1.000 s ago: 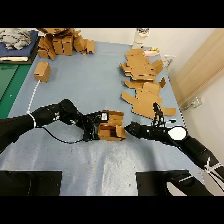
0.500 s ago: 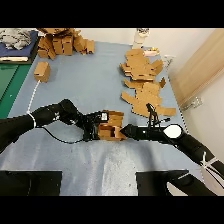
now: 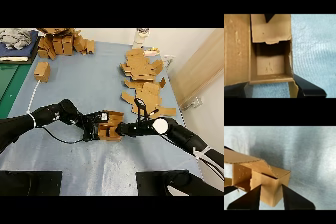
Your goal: Fold the box.
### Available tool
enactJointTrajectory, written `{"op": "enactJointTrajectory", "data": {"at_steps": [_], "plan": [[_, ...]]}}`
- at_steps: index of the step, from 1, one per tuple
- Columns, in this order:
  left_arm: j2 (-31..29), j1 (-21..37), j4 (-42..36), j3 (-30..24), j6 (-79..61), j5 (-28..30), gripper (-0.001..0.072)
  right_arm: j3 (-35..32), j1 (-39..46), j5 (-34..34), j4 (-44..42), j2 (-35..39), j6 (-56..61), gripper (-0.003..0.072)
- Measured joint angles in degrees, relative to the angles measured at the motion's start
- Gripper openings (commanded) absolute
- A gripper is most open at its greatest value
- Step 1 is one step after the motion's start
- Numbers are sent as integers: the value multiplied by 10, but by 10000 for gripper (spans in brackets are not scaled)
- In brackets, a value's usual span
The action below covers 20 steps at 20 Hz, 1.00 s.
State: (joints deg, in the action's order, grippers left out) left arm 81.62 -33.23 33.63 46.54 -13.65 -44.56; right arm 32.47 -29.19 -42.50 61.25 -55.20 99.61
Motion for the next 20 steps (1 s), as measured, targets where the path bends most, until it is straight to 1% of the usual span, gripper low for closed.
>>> {"op": "enactJointTrajectory", "data": {"at_steps": [4,5,9,15,18,19,20], "plan": [[0,0,0,0,-1,0,406,57,-66,-61,130,-45,138,406],[0,0,0,0,0,0,406,73,-80,-82,156,-56,169,388],[0,0,0,0,1,0,406,137,-130,-151,243,-102,269,388],[0,0,0,0,1,0,406,223,-152,-236,287,-178,356,387],[0,0,0,0,1,0,406,239,-154,-262,294,-199,389,386],[0,0,0,0,1,0,406,242,-155,-273,297,-205,397,360],[0,0,0,0,1,0,406,244,-155,-281,299,-210,402,360]]}}
